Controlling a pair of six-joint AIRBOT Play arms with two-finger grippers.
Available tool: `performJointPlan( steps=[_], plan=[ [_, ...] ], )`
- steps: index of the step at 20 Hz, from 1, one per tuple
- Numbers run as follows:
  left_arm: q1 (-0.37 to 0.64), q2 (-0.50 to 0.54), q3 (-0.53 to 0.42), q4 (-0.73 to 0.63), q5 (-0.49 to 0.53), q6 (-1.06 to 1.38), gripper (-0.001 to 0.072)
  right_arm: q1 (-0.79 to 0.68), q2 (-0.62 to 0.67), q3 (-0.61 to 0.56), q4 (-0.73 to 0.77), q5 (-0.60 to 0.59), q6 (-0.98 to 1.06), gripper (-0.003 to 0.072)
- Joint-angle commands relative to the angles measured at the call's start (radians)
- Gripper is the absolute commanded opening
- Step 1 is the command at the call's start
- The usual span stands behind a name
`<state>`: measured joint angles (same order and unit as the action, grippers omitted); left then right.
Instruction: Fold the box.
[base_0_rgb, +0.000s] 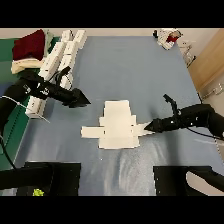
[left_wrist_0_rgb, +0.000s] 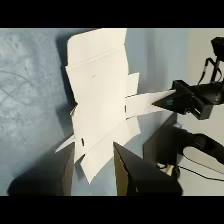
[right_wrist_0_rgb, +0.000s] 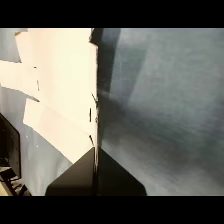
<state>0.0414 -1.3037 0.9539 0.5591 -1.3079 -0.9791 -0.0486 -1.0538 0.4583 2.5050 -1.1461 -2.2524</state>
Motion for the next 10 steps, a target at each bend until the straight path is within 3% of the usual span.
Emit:
performJointPlan(
  steps=[1,7,10],
  plan=[
    [0.016,-0.100,-0.001,-0.044,-0.104,0.074,0.0368,0.093,0.130,-0.099,0.004,0.121,-0.011,0.0003],
    [-0.040,-0.241,0.001,-0.044,-0.029,0.107,0.0341,0.138,0.187,-0.109,0.001,0.148,0.005,0.0003],
    [-0.093,-0.319,0.048,-0.044,0.021,0.132,0.0342,0.138,0.187,-0.109,0.000,0.148,0.012,0.0003]
  ],
)
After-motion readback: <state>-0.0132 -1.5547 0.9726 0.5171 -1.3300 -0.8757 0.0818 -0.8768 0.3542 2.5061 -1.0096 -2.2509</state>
